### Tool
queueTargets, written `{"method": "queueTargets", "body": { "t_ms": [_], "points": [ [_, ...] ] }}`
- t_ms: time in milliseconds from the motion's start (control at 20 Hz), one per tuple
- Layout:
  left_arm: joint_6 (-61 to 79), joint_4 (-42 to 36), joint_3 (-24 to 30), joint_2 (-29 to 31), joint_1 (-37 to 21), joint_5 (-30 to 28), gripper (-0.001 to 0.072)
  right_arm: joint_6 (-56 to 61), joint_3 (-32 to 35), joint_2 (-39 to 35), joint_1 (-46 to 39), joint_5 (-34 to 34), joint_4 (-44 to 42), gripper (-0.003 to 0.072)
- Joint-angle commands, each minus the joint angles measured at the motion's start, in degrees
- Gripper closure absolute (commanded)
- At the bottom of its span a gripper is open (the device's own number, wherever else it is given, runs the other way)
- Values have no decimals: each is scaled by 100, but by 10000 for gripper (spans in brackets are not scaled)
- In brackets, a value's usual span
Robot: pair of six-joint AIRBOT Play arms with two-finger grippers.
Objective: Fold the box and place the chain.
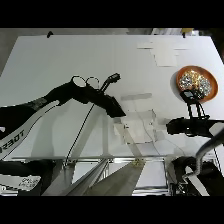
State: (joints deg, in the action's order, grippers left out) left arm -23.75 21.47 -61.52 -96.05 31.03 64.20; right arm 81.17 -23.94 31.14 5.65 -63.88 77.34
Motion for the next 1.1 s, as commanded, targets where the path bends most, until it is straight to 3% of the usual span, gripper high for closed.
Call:
{"method": "queueTargets", "body": {
  "t_ms": [0,200,300,400,500,600,850,900,1050],
  "points": [
    [531,-310,2,-302,144,92,161,0,2,-4,7,-9,-2,671],
    [839,-319,2,-345,374,-68,233,2,2,-4,7,-7,0,671],
    [859,-293,2,-345,400,-129,355,2,2,-4,7,-7,-2,671],
    [855,-149,2,-345,393,-142,523,2,2,-4,7,-7,-2,671],
    [892,-87,2,-345,393,-149,584,2,2,-4,7,-7,-2,671],
    [1084,-81,2,-343,393,-144,702,2,2,-4,7,-7,-2,671],
    [1198,105,-2,-310,396,-160,708,-26,-2,-7,7,28,-310,666],
    [1211,284,-4,-254,396,-201,709,-24,-13,-7,7,31,-448,622],
    [1270,1064,-4,96,402,-234,710,-68,-188,-31,7,7,-767,362]
  ]
}}
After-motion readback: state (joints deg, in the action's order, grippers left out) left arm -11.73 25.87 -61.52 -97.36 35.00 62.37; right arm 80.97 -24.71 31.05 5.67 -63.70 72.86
